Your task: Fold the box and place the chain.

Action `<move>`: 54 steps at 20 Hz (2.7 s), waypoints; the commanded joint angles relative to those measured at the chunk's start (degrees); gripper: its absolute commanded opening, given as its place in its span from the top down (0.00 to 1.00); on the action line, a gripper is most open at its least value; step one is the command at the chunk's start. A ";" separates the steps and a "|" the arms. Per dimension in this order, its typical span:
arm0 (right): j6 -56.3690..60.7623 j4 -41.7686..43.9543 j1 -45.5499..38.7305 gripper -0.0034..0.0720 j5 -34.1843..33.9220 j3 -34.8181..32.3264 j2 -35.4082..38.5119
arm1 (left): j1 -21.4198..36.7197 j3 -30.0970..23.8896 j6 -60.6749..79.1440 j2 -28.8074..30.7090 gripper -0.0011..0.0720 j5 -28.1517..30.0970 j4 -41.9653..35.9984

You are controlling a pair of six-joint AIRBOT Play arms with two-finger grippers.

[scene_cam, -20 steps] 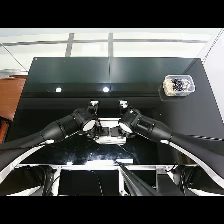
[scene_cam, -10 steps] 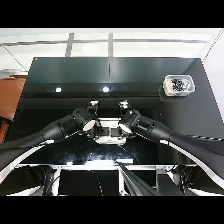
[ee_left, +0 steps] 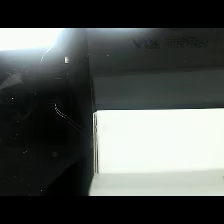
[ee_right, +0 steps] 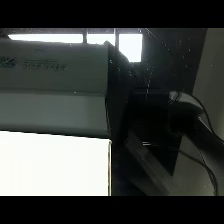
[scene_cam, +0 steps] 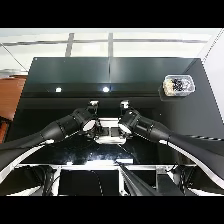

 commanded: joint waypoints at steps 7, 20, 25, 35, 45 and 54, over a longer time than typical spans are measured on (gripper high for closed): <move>-0.79 1.62 0.02 0.49 1.57 0.00 0.13 | -0.02 0.00 0.11 0.02 0.94 0.02 0.17; -4.94 1.18 -0.04 0.49 2.19 0.17 5.49 | 0.02 0.00 0.11 0.02 0.94 0.24 0.42; -7.23 0.07 -0.94 0.49 3.48 0.74 14.16 | 0.02 0.02 0.11 0.02 0.94 0.28 0.42; -21.77 -22.14 -24.48 0.49 13.20 -0.28 34.64 | 0.04 0.07 0.11 0.02 0.94 0.00 0.42; -24.13 7.30 -60.28 0.02 -14.97 7.48 8.85 | 0.04 0.13 0.11 0.02 0.94 -1.20 0.20; -15.15 17.64 -63.30 0.13 0.76 32.52 -16.55 | 0.02 0.13 0.11 0.02 0.94 -1.75 0.04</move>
